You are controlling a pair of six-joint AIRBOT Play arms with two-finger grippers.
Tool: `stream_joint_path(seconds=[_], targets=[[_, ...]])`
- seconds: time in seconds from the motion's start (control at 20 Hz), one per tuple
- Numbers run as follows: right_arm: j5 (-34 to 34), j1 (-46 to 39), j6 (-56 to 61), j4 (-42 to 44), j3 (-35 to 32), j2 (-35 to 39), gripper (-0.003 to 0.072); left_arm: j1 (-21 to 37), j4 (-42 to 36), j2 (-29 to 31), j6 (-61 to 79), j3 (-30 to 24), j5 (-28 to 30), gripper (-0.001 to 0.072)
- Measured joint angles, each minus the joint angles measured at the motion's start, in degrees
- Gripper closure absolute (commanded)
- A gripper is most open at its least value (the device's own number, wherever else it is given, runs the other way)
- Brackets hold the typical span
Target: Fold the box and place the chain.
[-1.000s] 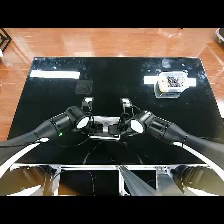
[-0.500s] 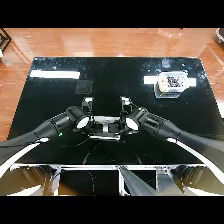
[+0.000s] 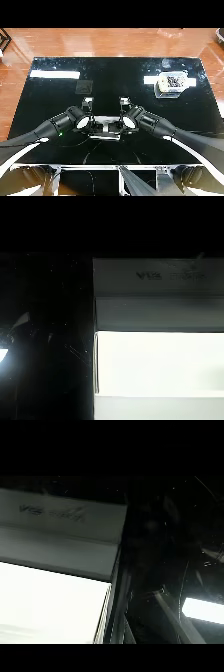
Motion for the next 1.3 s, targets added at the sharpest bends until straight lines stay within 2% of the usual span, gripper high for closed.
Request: stream_joint_path(seconds=[0.4, 0.5, 0.75, 0.8, 0.85, 0.95, 1.3], targets=[[-0.6, 0.5, 0.1, -0.1, 0.1, -1.0, 0.0385, 0.0, 0.0, 0.0, 0.0, 0.0, -0.1, 0.0680], [-0.6, 0.6, 0.1, -0.1, 0.1, -1.1, 0.0480, 0.0, 0.0, 0.0, 0.0, 0.0, -0.2, 0.0680], [-0.8, 0.7, 0.1, -0.1, 0.1, -1.2, 0.0489, -0.1, 0.0, 0.0, 0.0, 0.0, -0.1, 0.0680], [-0.8, 0.7, 0.1, -0.1, 0.1, -1.2, 0.0583, -0.1, 0.0, 0.0, 0.0, 0.0, -0.1, 0.0680], [-0.9, 0.7, 0.3, -0.1, 0.1, -1.3, 0.0590, -0.1, -0.1, 0.0, -0.2, 0.0, -0.1, 0.0680], [-0.9, 0.7, 0.4, 0.0, 0.1, -1.2, 0.0652, -0.1, -0.2, 0.0, -0.2, 0.0, -0.1, 0.0680], [-0.8, 0.7, 0.1, 0.3, 0.1, -1.2, 0.0642, -0.2, -0.2, 0.0, -0.1, 0.0, -0.1, 0.0680]])
